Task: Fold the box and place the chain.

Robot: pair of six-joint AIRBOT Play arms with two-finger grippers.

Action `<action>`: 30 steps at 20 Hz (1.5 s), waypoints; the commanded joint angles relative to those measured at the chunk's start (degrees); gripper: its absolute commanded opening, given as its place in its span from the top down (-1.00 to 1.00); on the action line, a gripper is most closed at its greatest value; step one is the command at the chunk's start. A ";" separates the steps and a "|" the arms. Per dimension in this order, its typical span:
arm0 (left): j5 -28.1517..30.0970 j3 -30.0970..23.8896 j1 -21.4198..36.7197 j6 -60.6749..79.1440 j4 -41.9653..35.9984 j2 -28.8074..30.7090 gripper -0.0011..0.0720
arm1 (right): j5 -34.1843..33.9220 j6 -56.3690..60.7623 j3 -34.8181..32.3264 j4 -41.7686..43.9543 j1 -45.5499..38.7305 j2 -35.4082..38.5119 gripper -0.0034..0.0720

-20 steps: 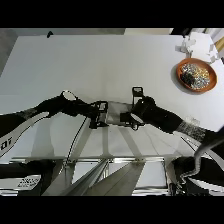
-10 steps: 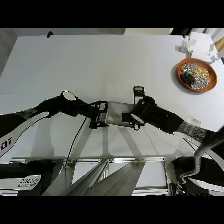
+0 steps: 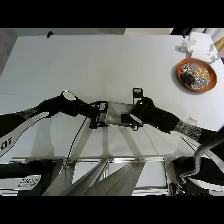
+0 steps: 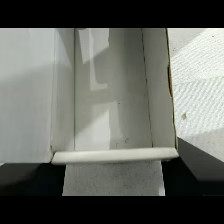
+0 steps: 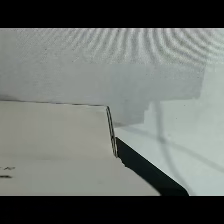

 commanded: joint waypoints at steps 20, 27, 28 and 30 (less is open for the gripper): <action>0.00 0.04 0.04 -0.07 0.02 0.00 0.22 | 12.48 -28.11 4.81 -16.02 -0.48 27.76 0.13; 0.00 0.04 0.04 -0.07 0.00 0.00 0.22 | -5.14 -45.81 8.63 -15.98 -42.42 29.49 0.13; 0.02 0.04 0.04 -0.07 0.02 0.00 0.22 | -9.81 -49.90 8.63 -11.65 -49.24 27.58 0.14; 0.02 0.04 0.04 -0.07 0.02 0.00 0.22 | -16.00 -57.16 8.98 -1.25 -61.09 21.81 0.14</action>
